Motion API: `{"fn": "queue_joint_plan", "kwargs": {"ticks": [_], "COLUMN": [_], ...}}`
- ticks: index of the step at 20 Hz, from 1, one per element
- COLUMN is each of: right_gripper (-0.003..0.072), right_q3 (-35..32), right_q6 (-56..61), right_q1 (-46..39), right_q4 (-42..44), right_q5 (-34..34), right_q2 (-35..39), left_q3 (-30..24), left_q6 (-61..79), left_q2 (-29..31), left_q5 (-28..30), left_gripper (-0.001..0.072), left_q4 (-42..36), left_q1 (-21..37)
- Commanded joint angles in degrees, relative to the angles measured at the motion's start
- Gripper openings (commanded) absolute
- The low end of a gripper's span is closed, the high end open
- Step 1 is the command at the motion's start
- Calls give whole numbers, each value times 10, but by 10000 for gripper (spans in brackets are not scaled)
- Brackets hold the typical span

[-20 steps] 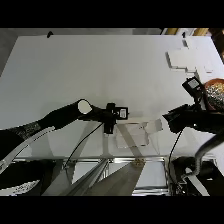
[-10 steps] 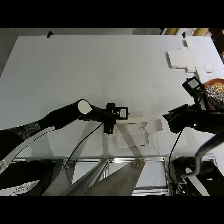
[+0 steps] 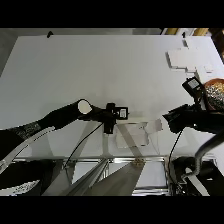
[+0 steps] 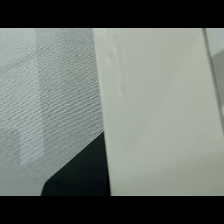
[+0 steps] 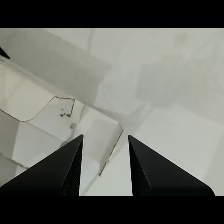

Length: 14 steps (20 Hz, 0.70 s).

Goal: Fold the box and place the chain.

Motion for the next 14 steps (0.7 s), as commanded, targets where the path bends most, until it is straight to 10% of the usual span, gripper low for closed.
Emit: {"fn": "queue_joint_plan", "kwargs": {"ticks": [1,3,7,14], "right_gripper": [319,313,40,17], "right_q3": [0,0,0,-49], "right_q6": [0,0,-58,-264], "right_q1": [0,0,0,91], "right_q4": [0,0,20,84], "right_q5": [2,3,38,48], "right_q2": [0,0,0,-19], "left_q3": [0,0,0,0], "left_q6": [0,0,0,0], "left_q2": [0,0,0,0], "left_q5": [-2,-2,-2,-2], "left_gripper": [9,9,9,9], "left_q4": [0,0,0,0], "left_q1": [0,0,0,0]}}
